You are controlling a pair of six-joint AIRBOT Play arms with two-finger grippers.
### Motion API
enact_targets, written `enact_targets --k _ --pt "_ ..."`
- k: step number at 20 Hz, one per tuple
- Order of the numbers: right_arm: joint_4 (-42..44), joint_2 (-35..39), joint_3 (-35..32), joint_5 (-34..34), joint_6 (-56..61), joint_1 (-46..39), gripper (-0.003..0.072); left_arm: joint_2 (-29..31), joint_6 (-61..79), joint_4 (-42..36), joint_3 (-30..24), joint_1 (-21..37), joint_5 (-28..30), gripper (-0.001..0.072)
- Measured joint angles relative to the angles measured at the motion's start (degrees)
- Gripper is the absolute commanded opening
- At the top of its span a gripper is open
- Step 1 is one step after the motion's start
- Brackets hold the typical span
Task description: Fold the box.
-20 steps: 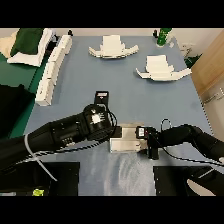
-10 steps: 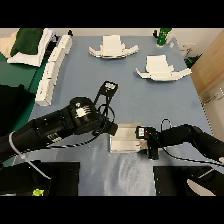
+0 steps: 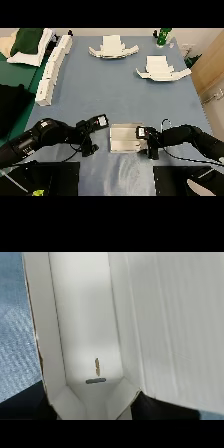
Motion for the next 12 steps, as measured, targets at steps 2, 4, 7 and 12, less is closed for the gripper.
enact_targets --k 2,4,7,12 --pt "-0.1 0.0 0.0 0.0 0.0 0.0 0.0505 -0.3 12.5 -6.7 -3.9 2.0 4.7 0.0688" --pt "-0.1 0.0 0.0 0.0 0.0 0.0 0.0504 -1.8 22.9 -14.1 -6.1 2.7 7.8 0.0688" --pt "-0.2 0.0 0.0 0.0 0.0 0.0 0.0505 -6.1 38.6 -26.3 -7.6 3.2 10.9 0.0688" --pt "-0.2 0.0 0.0 0.0 0.0 0.0 0.0505 -12.6 55.1 -40.5 -8.4 3.4 13.5 0.0688"
